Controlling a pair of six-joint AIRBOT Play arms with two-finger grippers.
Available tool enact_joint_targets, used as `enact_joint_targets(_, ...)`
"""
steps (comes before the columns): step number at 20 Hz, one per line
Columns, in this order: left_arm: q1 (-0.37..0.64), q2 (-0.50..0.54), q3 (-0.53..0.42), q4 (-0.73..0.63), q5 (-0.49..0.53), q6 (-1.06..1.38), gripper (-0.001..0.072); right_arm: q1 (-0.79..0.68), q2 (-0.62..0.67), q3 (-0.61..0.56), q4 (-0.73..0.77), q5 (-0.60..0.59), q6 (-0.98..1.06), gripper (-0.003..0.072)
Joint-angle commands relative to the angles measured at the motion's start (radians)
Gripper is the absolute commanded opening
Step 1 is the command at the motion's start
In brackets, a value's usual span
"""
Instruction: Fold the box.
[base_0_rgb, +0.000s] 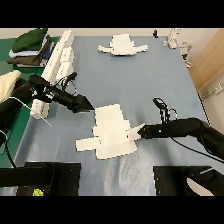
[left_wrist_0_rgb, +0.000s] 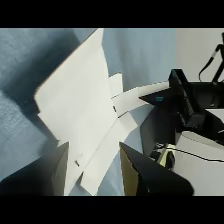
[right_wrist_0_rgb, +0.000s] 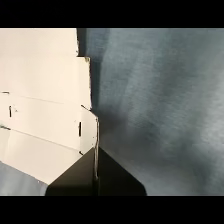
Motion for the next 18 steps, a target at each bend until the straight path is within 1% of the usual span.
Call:
enact_joint_targets(1,0.000,-0.014,0.000,0.084,0.017,0.005,0.0478,0.065,0.117,-0.086,0.005,0.116,0.002,0.0001)
enact_joint_targets(4,0.000,-0.055,-0.001,0.087,0.006,0.031,0.0478,0.068,0.140,-0.086,0.004,0.117,0.006,0.0002)
enact_joint_targets(7,-0.009,-0.123,-0.001,0.085,-0.003,0.042,0.0477,0.068,0.140,-0.086,0.008,0.116,0.011,0.0001)
enact_joint_targets(10,-0.046,-0.185,0.000,-0.006,-0.006,0.130,0.0477,0.069,0.140,-0.086,0.008,0.116,0.017,0.0001)
enact_joint_targets(12,-0.084,-0.219,0.001,-0.042,-0.007,0.172,0.0476,0.068,0.140,-0.086,0.008,0.116,0.018,0.0001)
enact_joint_targets(13,-0.102,-0.231,0.001,-0.050,-0.008,0.190,0.0462,0.069,0.139,-0.086,0.008,0.116,0.019,0.0001)
enact_joint_targets(15,-0.136,-0.253,0.002,-0.049,-0.017,0.231,0.0282,0.068,0.139,-0.086,0.008,0.117,0.022,0.0001)
enact_joint_targets(18,-0.150,-0.262,0.021,-0.050,-0.035,0.254,0.0283,0.068,0.139,-0.086,0.007,0.115,0.027,0.0002)
